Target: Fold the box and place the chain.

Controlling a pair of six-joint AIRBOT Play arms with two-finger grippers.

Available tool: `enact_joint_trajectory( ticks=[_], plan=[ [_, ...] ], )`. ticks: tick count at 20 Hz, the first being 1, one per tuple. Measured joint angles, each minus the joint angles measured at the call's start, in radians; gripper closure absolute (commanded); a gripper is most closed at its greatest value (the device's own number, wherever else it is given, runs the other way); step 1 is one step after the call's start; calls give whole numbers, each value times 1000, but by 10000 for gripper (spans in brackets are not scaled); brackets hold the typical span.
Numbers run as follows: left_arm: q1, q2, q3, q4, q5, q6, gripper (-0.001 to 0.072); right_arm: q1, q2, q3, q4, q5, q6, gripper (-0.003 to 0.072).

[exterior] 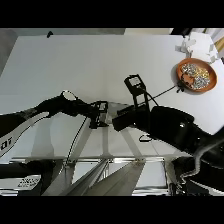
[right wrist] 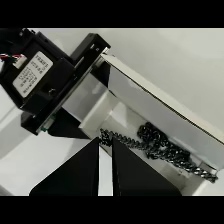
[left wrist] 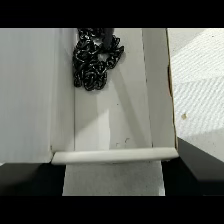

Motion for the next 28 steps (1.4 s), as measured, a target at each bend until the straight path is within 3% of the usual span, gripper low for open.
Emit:
enact_joint_trajectory(
  ticks=[3, 5, 7, 9, 14, 18, 21, 25, 28],
  plan=[
    [0, 0, 0, 0, 0, 0, 437, 3, -73, 0, 10, -13, -2, 647],
    [0, 0, 0, 0, 0, 0, 437, 3, -101, 0, 14, -15, -5, 545],
    [0, 0, 0, 0, 0, 0, 437, 3, -112, 0, 14, -16, -10, 544],
    [0, 0, 0, 0, 0, 0, 437, 3, -103, 0, 13, -8, -21, 439],
    [0, 0, 0, 0, 0, 0, 437, -56, 26, 2, 1, 60, -86, 429],
    [0, 0, 0, 0, 0, 0, 437, -222, 148, 8, -53, 208, -134, 422],
    [0, 0, 0, 0, 0, 0, 437, -430, 159, 9, -82, 293, -211, 366],
    [0, 0, 0, 0, 0, 0, 437, -695, 60, 10, -87, 283, -305, 365],
    [0, 0, 0, 0, 0, 0, 437, -805, -69, 18, -80, 234, -369, 347]
  ],
)
